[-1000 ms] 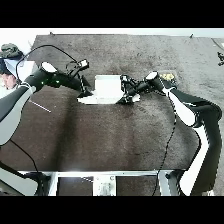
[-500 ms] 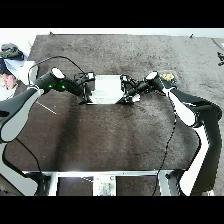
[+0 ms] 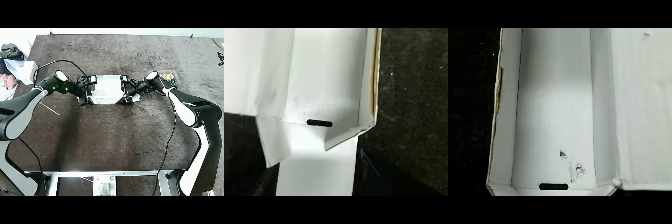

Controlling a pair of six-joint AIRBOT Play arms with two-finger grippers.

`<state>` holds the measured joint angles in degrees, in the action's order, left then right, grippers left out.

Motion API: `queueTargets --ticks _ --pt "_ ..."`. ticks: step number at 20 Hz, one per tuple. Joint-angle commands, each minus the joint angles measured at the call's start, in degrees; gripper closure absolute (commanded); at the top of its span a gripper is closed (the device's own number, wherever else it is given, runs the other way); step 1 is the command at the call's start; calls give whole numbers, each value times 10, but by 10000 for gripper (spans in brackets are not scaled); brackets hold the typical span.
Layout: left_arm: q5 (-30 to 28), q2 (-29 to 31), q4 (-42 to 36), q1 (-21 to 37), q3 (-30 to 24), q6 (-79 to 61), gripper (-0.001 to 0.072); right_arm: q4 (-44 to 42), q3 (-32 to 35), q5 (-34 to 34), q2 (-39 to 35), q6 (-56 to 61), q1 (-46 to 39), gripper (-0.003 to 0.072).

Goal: Fold the box and place the chain.

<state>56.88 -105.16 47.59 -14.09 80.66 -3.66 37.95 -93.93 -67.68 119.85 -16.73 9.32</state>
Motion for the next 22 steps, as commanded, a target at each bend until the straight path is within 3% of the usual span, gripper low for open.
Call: queueTargets --ticks 1,3,5,8,9,13,14,18,22 --pt "11 -2 -20 -2 0 -26 181 0 0 0 0 0 0 235" --pt "12 -2 -31 -1 0 -29 182 0 0 0 0 0 0 235" --pt "10 -2 -30 -1 0 -29 313 0 0 0 0 0 0 236" --pt "5 -2 -30 -1 0 -29 317 0 0 0 0 0 0 236" --pt "1 -2 -30 -1 0 -28 414 0 0 0 0 0 0 236" --pt "-8 -2 -44 -1 0 -28 457 0 0 0 0 0 0 236" --pt "-4 -3 -67 -1 0 -31 546 0 0 0 0 0 0 235" --pt "-17 -3 -119 -1 0 -59 545 0 0 0 0 0 0 236" --pt "16 -17 -121 -1 0 -64 544 0 0 0 0 0 0 236"
